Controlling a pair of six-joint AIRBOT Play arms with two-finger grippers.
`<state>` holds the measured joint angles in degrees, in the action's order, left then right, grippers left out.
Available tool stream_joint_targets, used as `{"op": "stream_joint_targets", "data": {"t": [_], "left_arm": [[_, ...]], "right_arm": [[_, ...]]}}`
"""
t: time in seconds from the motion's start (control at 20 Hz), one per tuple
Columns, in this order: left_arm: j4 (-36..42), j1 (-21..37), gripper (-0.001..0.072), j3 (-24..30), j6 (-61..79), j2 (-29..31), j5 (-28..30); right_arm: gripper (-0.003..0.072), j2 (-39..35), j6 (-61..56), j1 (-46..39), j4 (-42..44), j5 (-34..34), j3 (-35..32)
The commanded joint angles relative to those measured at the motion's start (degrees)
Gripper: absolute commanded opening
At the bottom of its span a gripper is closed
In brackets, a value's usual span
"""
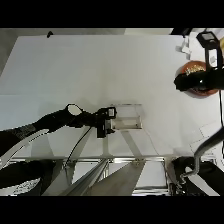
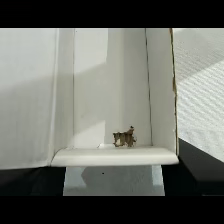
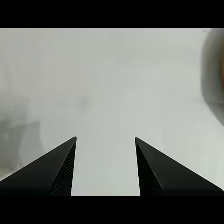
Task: Fold the box and place the chain.
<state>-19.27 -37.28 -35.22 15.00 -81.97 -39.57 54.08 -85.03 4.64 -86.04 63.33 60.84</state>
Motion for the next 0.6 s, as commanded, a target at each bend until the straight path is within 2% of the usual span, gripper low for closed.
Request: {"op": "stream_joint_targets", "data": {"t": [0.0,0.3,0.55], "left_arm": [[-0.02,0.04,0.0031,0.00,0.00,0.02,-0.11],[0.00,0.04,0.0031,0.00,0.00,0.02,-0.11],[-0.02,0.04,0.0031,0.00,0.00,0.02,-0.13]], "right_arm": [[0.0392,7.56,2.78,-5.88,2.95,-2.62,3.48],[0.0388,26.21,3.28,-13.90,2.91,-2.43,14.03],[0.0388,31.89,5.84,-20.61,2.71,-5.31,17.03]]}}
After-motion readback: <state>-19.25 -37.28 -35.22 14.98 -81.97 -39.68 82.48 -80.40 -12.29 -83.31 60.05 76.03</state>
